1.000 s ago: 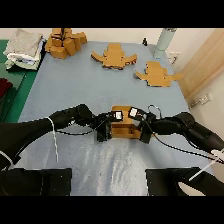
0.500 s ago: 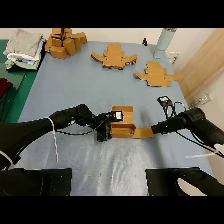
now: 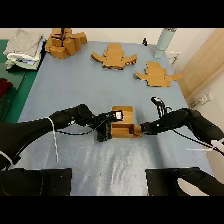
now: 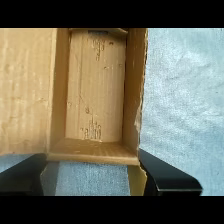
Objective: Fold the box.
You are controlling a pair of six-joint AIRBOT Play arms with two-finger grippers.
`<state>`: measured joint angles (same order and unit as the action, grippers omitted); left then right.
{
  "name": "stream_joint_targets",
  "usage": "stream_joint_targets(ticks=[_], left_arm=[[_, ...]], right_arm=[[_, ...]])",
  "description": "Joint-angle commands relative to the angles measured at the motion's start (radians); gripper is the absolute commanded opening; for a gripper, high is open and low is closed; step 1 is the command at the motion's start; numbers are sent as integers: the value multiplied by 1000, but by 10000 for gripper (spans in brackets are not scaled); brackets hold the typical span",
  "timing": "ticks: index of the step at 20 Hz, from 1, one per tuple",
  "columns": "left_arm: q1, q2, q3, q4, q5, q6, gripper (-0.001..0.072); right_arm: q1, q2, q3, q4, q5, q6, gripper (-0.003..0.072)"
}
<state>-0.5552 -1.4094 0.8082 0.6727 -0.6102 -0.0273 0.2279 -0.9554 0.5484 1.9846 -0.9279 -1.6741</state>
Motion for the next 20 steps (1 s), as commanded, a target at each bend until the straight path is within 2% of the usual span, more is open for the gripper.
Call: stream_joint_targets(ticks=[1, 8, 9, 10, 11, 20], left_arm=[[0, 0, 1, 0, 0, 1, 522], [0, -1, 1, 0, 0, 0, 522], [0, -1, 1, 0, 0, 1, 522], [0, 0, 1, 0, 0, 1, 522], [0, 0, 1, 0, 0, 0, 522], [0, 0, 1, 0, 0, 0, 522]], right_arm=[[3, 24, 3, 93, 2, -26, 174], [4, 20, 3, 121, 29, -26, 177], [7, 20, 3, 126, 29, -25, 246], [18, 20, 3, 126, 30, -25, 381], [31, 19, 3, 126, 30, -25, 408], [47, 47, 14, 106, -19, 25, 403]])
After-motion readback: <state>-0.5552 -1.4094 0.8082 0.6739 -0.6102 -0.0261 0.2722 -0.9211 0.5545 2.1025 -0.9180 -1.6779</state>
